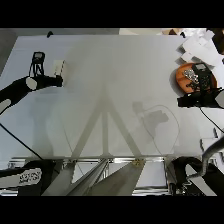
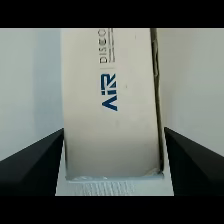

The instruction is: Fold the box and place the chain.

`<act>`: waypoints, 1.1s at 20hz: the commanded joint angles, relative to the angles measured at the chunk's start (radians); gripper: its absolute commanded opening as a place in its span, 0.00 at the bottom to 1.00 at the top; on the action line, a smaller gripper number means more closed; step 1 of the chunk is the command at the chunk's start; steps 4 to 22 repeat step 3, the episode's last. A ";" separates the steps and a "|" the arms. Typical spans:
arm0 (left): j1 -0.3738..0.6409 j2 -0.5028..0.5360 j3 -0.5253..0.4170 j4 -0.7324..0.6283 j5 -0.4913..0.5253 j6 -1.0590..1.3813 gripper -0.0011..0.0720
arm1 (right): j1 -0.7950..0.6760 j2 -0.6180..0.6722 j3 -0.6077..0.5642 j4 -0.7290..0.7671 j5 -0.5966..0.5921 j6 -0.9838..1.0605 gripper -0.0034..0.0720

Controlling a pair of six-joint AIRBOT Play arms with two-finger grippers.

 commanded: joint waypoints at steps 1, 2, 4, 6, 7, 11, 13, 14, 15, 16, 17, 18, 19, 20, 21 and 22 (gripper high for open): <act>-0.001 0.082 0.000 0.000 -0.042 0.000 0.97 | -0.001 0.001 0.001 0.000 0.000 0.000 0.06; -0.001 0.109 0.000 0.000 -0.061 0.000 0.97 | -0.001 0.001 0.001 0.000 0.000 0.000 0.06; -0.001 0.137 0.000 0.000 -0.079 0.000 0.97 | -0.001 0.001 0.001 0.000 0.000 0.000 0.06; -0.001 0.137 0.000 0.000 -0.079 0.000 0.97 | -0.001 0.001 0.001 0.000 0.000 0.000 0.06; -0.001 0.137 0.000 0.000 -0.079 0.000 0.97 | -0.001 0.001 0.001 0.000 0.000 0.000 0.06; -0.001 0.137 0.000 0.000 -0.079 0.000 0.97 | -0.001 0.001 0.001 0.000 0.000 0.000 0.06; -0.001 0.137 0.000 0.000 -0.079 0.000 0.97 | -0.001 0.001 0.001 0.000 0.000 0.000 0.06; -0.001 0.137 0.000 0.000 -0.079 0.000 0.97 | -0.001 0.001 0.001 0.000 0.000 0.000 0.06; -0.001 0.137 0.000 0.000 -0.079 0.000 0.97 | -0.001 0.001 0.001 0.000 0.000 0.000 0.06; -0.001 0.137 0.000 0.000 -0.079 0.000 0.97 | -0.001 0.001 0.001 0.000 0.000 0.000 0.06; -0.001 0.137 0.000 0.000 -0.079 0.000 0.97 | -0.001 0.001 0.001 0.000 0.000 0.000 0.06; -0.001 0.137 0.000 0.000 -0.079 0.000 0.97 | -0.001 0.001 0.001 0.000 0.000 0.000 0.06; -0.001 0.137 0.000 0.000 -0.079 0.000 0.97 | -0.001 0.001 0.001 0.000 0.000 0.000 0.06; -0.001 0.137 0.000 0.000 -0.079 0.000 0.97 | -0.001 0.001 0.001 0.000 0.000 0.000 0.06; -0.001 0.137 0.000 0.000 -0.079 0.000 0.97 | -0.001 0.001 0.001 0.000 0.000 0.000 0.06; -0.001 0.137 0.000 0.000 -0.079 0.000 0.97 | -0.001 0.001 0.001 0.000 0.000 0.000 0.06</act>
